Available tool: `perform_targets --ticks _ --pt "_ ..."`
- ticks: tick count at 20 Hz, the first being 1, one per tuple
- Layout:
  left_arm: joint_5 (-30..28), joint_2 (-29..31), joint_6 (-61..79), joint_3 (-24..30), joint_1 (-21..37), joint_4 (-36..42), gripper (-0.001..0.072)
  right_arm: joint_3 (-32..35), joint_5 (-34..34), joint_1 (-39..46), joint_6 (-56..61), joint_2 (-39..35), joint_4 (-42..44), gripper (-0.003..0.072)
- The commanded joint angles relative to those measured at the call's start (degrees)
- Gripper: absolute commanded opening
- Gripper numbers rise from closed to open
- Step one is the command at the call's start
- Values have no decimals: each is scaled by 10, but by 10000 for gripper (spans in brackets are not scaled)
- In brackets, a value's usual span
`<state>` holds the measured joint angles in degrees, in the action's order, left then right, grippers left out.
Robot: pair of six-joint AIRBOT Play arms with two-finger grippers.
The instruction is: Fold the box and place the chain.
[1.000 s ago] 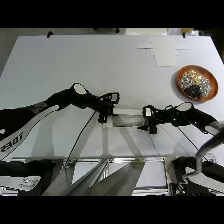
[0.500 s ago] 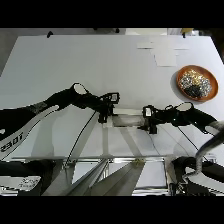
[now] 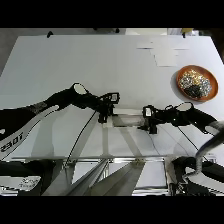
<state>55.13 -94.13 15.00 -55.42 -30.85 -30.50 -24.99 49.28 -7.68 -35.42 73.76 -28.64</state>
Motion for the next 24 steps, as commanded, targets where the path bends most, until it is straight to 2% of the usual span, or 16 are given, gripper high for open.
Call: perform_targets --ticks 1,18,19,21,22,24 --pt "0 0 0 0 0 0 10 0 0 -1 0 0 0 459" --pt "7 2 0 0 1 -2 11 0 0 -1 0 0 0 459" --pt "6 4 0 0 2 -5 90 0 0 0 0 0 0 459" --pt "4 12 0 0 2 -6 376 0 0 0 0 0 0 459" --pt "4 16 0 0 2 -6 436 0 0 -1 0 0 0 459" --pt "4 31 -1 0 2 -22 463 0 0 0 0 0 0 459"
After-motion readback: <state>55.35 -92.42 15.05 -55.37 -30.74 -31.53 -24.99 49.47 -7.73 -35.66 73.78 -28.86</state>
